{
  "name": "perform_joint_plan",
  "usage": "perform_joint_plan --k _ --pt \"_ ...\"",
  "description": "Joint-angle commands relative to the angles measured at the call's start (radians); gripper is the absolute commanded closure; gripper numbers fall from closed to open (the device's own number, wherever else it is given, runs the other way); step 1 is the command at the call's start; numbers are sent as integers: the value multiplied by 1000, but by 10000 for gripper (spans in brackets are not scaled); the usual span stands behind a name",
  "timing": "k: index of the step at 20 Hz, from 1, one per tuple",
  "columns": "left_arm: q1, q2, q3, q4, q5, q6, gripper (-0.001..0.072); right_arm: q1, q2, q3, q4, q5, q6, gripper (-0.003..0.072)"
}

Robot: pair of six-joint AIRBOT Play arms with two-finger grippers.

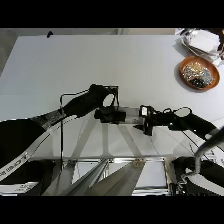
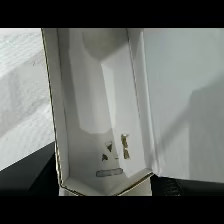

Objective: Fold the box and place the chain.

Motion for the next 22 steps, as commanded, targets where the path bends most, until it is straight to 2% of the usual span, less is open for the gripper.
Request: perform_joint_plan --k 1,5,8,9,12,14,18,22 --pt "26 53 0 15 -29 52 358 0 1 0 -2 2 -2 287" --pt "67 144 -1 15 -55 213 341 0 1 0 -2 2 -2 287" --pt "102 241 -15 20 -77 521 103 0 1 0 -2 2 -2 287" --pt "113 280 -30 21 -81 679 54 0 1 0 -2 2 -2 287" --pt "153 404 -159 -68 -17 1273 55 0 1 0 -2 2 -2 287" --pt "182 468 -298 -169 76 1699 56 0 1 0 -2 2 -2 287" --pt "287 451 -508 -370 255 2088 52 0 1 0 -2 2 -2 287" --pt "371 327 -536 -503 314 2281 13 0 1 0 -2 2 -2 287"
